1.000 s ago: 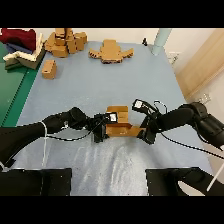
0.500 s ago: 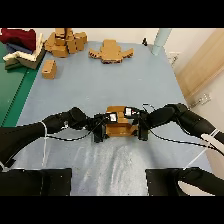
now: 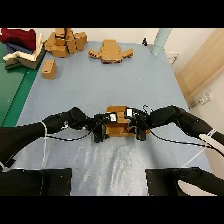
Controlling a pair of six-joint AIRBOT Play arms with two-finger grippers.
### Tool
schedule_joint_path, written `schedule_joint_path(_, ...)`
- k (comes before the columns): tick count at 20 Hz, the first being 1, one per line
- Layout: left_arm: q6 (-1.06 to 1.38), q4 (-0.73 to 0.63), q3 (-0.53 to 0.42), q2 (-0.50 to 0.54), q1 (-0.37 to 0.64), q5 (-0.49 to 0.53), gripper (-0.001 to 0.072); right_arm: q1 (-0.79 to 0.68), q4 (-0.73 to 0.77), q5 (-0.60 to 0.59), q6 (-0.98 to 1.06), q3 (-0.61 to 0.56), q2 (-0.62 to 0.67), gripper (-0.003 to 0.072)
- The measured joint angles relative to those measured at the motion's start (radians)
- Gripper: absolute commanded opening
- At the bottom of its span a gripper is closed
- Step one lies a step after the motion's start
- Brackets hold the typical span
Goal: Fold the box.
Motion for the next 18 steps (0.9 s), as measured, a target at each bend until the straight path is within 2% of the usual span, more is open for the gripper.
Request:
schedule_joint_path(3,-0.001,0.000,0.000,0.000,0.000,0.000,0.0325,0.000,0.013,0.028,-0.014,-0.003,-0.001,0.0268)
schedule_joint_path(5,-0.002,0.000,0.000,0.000,0.000,0.000,0.0325,0.004,0.020,0.037,-0.018,-0.005,-0.002,0.0225)
schedule_joint_path(10,-0.001,0.000,0.000,0.000,0.000,0.000,0.0324,0.018,0.050,0.043,-0.024,-0.006,-0.003,0.0246)
schedule_joint_path(11,0.000,0.000,0.000,0.000,0.000,0.000,0.0325,0.021,0.053,0.043,-0.024,-0.008,-0.003,0.0372)
schedule_joint_path(12,0.000,0.000,0.000,0.000,0.000,0.000,0.0324,0.025,0.058,0.045,-0.024,-0.010,-0.003,0.0535)
schedule_joint_path(13,0.000,0.000,0.000,0.000,0.000,0.000,0.0324,0.027,0.061,0.044,-0.024,-0.014,-0.003,0.0607)
schedule_joint_path(18,0.000,0.000,0.000,0.000,0.000,0.000,0.0325,0.033,0.066,0.051,-0.024,-0.021,-0.005,0.0609)
